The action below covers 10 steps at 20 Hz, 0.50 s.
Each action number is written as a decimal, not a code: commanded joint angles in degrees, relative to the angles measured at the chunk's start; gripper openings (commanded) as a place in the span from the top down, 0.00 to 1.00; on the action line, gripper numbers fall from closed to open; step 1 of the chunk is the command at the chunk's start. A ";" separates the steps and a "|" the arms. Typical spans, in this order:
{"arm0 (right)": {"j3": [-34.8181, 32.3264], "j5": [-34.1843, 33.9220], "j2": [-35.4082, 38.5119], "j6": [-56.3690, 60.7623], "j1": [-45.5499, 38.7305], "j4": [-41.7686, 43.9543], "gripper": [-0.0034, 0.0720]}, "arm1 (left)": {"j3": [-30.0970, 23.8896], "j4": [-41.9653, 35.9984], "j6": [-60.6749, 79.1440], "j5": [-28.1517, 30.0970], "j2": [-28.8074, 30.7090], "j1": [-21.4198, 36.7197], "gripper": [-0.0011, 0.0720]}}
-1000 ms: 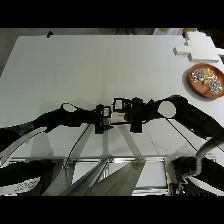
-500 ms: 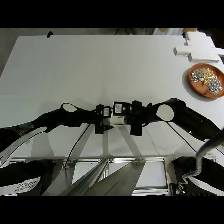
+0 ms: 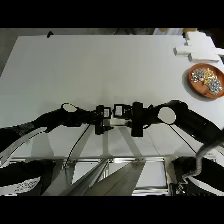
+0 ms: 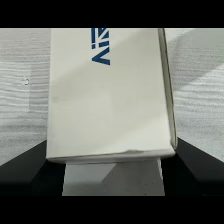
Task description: Fold the box and place the chain.
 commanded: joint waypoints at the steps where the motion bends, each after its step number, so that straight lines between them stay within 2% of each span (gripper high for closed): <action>1: -0.02 -1.29 1.29 0.96 0.04 0.31 0.69 | -0.02 -0.09 -0.07 0.24 0.00 0.02 0.70; 2: -0.02 -1.31 1.18 2.73 0.04 0.31 0.70 | -0.02 -0.09 -0.07 0.24 0.00 0.02 0.70; 4: -0.02 -1.29 0.44 4.72 0.04 0.31 0.88 | -0.02 -0.11 -0.07 0.24 0.00 0.02 0.70; 5: -0.02 -1.14 -0.22 4.72 0.04 0.31 0.91 | -0.02 -0.09 -0.07 0.24 0.00 0.02 0.70; 10: -0.04 0.07 -2.91 5.95 0.04 0.48 0.93 | -0.02 -0.11 -0.07 0.26 0.00 0.02 0.70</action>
